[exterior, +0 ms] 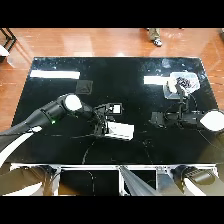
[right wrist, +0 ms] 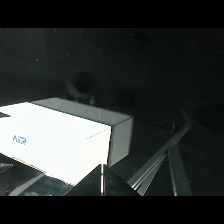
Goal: Fold the box and place the chain.
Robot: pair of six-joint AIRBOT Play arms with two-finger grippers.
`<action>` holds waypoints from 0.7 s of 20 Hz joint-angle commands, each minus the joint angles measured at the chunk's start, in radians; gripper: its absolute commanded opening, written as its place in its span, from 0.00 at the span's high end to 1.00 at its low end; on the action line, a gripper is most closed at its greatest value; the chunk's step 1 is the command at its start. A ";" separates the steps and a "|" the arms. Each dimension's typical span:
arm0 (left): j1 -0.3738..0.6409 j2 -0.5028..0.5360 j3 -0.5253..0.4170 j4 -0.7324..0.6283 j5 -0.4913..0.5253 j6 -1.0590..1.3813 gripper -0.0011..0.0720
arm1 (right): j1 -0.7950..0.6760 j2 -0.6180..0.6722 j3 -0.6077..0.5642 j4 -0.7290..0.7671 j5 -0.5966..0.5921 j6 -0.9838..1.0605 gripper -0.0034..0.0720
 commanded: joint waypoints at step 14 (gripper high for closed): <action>-0.009 -0.064 0.017 -0.032 -0.003 0.006 0.12 | 0.000 0.000 0.000 -0.003 -0.010 0.000 0.93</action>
